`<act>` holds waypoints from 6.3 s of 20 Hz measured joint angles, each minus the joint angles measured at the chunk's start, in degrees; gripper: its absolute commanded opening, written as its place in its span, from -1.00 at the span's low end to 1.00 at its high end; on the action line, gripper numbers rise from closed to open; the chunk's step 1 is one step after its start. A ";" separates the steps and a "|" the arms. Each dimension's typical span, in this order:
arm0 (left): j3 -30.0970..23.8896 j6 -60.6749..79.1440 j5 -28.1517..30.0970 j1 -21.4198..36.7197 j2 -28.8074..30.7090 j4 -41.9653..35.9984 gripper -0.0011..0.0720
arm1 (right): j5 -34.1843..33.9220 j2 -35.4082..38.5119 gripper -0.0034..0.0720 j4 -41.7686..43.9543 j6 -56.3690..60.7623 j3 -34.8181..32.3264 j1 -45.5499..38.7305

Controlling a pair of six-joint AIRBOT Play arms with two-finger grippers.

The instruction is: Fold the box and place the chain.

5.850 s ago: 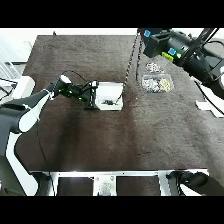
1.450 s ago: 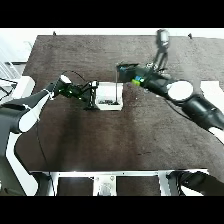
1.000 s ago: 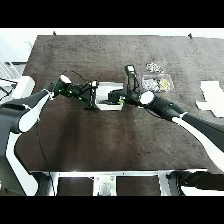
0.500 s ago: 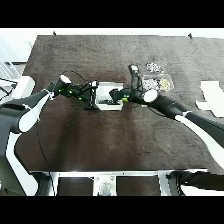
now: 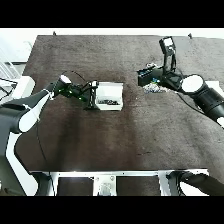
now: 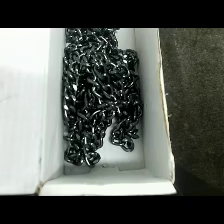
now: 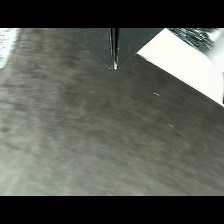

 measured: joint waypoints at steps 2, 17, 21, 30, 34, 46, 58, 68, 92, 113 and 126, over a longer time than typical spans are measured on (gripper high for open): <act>0.00 0.02 0.00 0.00 0.00 0.00 -0.02 | 4.11 -1.97 -0.79 5.99 -8.26 1.40 -3.45; 0.00 0.02 -0.02 0.00 0.00 0.02 -0.02 | 29.51 -34.95 -0.82 24.44 -32.87 23.98 -8.39; 0.00 0.02 -0.04 0.00 0.00 0.00 -0.02 | 33.77 -38.51 -0.81 23.80 -33.11 27.98 -6.69; 0.00 0.02 -0.04 0.00 0.00 0.00 -0.02 | 46.71 -39.78 -0.66 18.67 -30.93 34.18 -4.26; 0.00 0.02 -0.04 0.00 0.00 0.02 -0.02 | 48.54 -39.85 -0.41 13.92 -29.16 36.09 -1.86; 0.00 0.02 -0.04 0.00 0.00 0.00 -0.02 | 47.04 -39.87 0.05 8.13 -28.26 37.27 4.22; 0.00 0.02 -0.04 0.00 0.00 0.00 -0.02 | 47.21 -39.87 0.05 4.98 -25.75 37.31 5.95; 0.00 -0.09 0.02 0.00 0.00 0.00 -0.02 | 44.92 -39.89 0.05 2.82 -25.20 37.31 6.01; 0.00 0.00 0.09 0.02 0.00 0.00 -0.02 | 37.86 -38.32 0.03 0.44 -19.91 34.93 8.24; 0.00 0.09 -0.42 -0.11 0.00 0.04 -0.02 | 35.63 -37.18 0.17 11.69 -27.58 23.78 6.58; 0.00 0.22 0.15 -0.07 0.00 0.02 -0.02 | 35.78 -36.87 -0.87 18.25 -26.77 18.01 2.93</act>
